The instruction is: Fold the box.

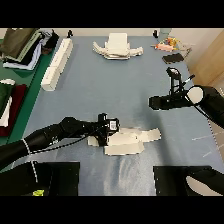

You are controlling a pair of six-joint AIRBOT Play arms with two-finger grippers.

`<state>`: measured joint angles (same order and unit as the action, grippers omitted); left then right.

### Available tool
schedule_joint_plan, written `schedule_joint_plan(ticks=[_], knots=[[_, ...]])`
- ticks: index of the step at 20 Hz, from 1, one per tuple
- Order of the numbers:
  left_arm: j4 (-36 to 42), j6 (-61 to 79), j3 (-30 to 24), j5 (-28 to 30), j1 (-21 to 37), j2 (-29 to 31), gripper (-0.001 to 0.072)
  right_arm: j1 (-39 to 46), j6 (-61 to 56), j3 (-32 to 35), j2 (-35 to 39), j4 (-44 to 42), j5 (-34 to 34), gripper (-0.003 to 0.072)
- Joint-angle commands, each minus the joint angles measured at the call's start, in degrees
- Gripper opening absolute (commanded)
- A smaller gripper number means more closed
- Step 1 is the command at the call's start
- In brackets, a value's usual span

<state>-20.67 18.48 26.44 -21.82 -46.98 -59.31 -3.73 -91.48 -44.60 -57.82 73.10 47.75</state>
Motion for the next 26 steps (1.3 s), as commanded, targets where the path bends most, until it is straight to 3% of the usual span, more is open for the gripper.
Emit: schedule_joint_plan(ticks=[1,6,8,12,16,22,26], knots=[[0.1,-1.4,-0.3,-1.2,-0.2,0.1,0.0013,0.0,0.0,0.0,0.0,-0.1,0.1,0.0246],[0.1,-2.1,-0.3,-1.3,0.1,1.5,0.0014,0.0,0.0,0.0,0.0,-0.1,1.7,0.0213],[0.1,-2.8,-0.2,-1.5,0.1,1.4,0.0014,0.0,0.7,0.0,0.0,0.0,3.5,0.0004],[0.1,-3.0,-0.2,-1.1,0.0,1.4,0.0015,-0.5,1.4,0.0,0.2,0.3,10.9,0.0002],[0.1,-3.1,-0.2,-1.1,0.0,1.4,0.0015,-6.8,1.3,1.3,4.1,0.9,21.4,0.0002],[0.1,-3.1,-0.2,-1.3,0.0,1.4,0.0015,-21.5,-1.9,12.6,20.0,1.1,19.1,0.0002],[0.1,-3.1,-0.2,-1.3,0.0,1.4,0.0015,-33.6,14.1,18.8,32.0,0.4,15.9,0.0005]])
